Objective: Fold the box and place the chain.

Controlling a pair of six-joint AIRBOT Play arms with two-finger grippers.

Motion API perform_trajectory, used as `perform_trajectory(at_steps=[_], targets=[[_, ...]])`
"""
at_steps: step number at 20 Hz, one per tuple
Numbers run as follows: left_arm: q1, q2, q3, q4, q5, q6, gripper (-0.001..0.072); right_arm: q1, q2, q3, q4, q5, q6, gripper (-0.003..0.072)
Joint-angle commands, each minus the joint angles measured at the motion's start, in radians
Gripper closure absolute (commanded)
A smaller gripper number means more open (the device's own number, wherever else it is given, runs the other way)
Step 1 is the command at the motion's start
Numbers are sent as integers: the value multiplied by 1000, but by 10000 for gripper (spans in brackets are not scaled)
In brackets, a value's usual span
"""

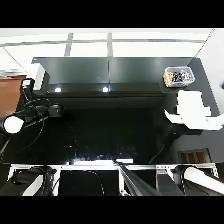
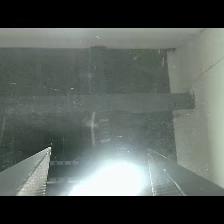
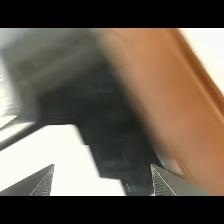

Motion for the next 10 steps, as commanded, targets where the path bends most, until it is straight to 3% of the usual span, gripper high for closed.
perform_trajectory(at_steps=[1, 4, 6, 10], targets=[[0, -3, 0, 2, -5, 0, -1, -226, -148, 117, -20, 209, -36, -31], [-1, -3, 0, -6, -5, 0, -1, -327, -261, 117, 150, 327, -268, -31], [0, -3, 0, -6, -5, 0, -1, -335, -310, 117, 175, 373, -397, -30], [0, -3, 0, -15, -5, -5, 0, -315, -335, 117, 237, 375, -591, -30]])
